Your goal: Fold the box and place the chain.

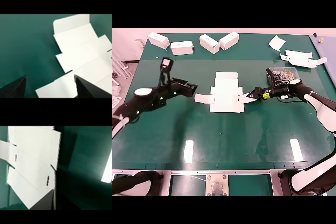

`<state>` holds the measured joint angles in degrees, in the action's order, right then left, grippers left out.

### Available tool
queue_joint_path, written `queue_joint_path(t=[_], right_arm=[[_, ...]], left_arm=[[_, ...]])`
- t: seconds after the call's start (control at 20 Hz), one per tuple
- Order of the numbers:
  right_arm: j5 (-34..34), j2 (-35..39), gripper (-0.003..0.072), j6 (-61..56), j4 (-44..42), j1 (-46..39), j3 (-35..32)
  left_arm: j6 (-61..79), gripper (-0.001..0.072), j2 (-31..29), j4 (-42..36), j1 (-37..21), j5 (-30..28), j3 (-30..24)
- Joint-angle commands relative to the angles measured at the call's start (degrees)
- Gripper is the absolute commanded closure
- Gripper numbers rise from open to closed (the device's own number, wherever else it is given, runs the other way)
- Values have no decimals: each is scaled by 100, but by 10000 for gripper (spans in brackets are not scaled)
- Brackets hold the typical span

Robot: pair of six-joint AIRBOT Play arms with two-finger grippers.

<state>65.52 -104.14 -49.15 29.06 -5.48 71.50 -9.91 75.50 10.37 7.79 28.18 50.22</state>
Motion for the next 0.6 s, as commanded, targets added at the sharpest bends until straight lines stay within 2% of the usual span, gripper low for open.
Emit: queue_joint_path(t=[0.0,0.05,0.2,0.55], right_arm=[[-4,2,681,-15,13,22,2],[-4,2,681,-13,20,26,2],[9,2,681,-11,22,26,4],[7,2,680,11,111,26,4]], left_arm=[[-1287,42,807,1320,-4,669,894],[-1547,43,1036,1558,-4,909,1169],[-2640,41,1906,2535,-4,2153,2234],[-3279,43,3285,2518,-4,3407,3899]])
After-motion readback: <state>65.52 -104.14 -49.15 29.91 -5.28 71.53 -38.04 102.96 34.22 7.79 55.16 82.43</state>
